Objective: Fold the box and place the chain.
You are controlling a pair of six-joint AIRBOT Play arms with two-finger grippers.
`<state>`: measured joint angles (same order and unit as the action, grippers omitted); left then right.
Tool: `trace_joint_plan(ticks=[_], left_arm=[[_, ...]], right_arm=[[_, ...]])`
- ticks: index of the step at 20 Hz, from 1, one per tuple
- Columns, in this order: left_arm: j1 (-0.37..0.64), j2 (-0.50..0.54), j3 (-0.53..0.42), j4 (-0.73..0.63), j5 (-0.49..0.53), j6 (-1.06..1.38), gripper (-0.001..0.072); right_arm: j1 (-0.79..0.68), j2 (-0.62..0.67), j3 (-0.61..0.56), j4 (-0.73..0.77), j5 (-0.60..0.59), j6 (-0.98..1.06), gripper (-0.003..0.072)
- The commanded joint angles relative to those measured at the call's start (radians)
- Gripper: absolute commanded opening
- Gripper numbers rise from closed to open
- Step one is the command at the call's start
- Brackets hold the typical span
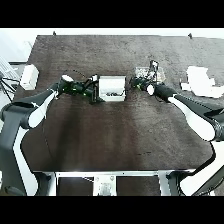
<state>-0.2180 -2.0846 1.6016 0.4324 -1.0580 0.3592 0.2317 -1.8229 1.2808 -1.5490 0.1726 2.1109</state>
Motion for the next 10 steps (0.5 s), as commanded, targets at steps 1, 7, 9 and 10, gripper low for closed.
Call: trace_joint_plan(ticks=[1, 7, 9, 10], left_arm=[[0.001, 0.000, 0.000, 0.000, 0.002, 0.000, 0.0457], [0.001, 0.000, 0.000, 0.000, 0.002, 0.000, 0.0457], [0.001, 0.000, 0.000, 0.000, 0.002, 0.000, 0.0457], [0.001, 0.000, 0.000, 0.000, 0.002, 0.000, 0.0457]], right_arm=[[0.010, -0.045, 0.029, 0.055, -0.016, 0.000, 0.0302], [0.018, 0.030, 0.032, 0.007, -0.031, -0.003, 0.0012], [0.036, 0.132, 0.032, -0.082, -0.016, -0.003, 0.0011], [0.043, 0.194, 0.032, -0.126, -0.008, -0.003, 0.0011]])
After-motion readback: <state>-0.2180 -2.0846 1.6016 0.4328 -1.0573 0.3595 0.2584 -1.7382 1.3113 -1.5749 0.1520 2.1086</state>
